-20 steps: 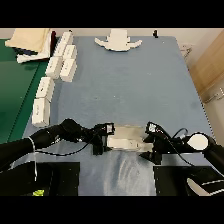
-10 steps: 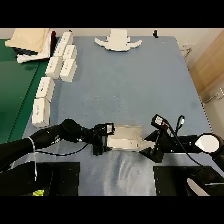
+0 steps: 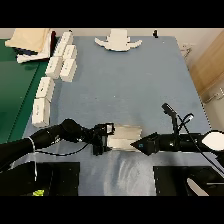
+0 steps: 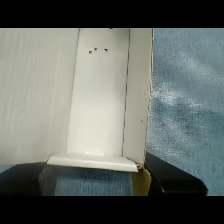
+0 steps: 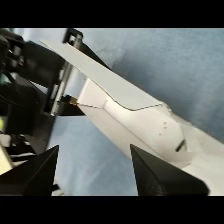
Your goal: Fold the box.
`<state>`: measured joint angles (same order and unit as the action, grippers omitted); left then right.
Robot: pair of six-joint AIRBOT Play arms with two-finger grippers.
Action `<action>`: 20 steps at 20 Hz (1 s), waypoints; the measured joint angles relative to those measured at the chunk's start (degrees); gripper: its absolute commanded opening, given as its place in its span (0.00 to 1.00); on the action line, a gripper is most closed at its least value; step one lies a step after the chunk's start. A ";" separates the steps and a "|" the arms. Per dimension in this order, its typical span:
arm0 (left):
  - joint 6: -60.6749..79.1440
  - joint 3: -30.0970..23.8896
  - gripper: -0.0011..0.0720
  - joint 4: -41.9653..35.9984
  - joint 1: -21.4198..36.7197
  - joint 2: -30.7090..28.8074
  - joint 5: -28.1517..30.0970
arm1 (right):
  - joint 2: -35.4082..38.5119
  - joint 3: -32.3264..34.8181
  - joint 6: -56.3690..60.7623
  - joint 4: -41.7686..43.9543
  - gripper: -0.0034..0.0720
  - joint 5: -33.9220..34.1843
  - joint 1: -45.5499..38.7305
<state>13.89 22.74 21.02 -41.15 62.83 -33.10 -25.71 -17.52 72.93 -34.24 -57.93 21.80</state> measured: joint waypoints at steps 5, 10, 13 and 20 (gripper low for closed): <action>0.00 0.00 0.83 0.00 0.02 0.00 0.00 | 0.00 -0.07 3.26 5.90 1.00 2.89 0.00; 0.00 0.00 0.83 0.00 0.00 0.00 0.00 | -1.20 -0.11 6.32 11.74 0.22 5.73 0.00; 0.00 0.00 0.83 0.00 0.02 0.00 0.00 | -4.61 -0.11 7.87 13.49 0.15 5.79 0.66; -0.02 0.00 0.83 0.00 0.00 0.00 0.00 | -17.90 -4.92 1.42 15.28 0.08 10.54 2.08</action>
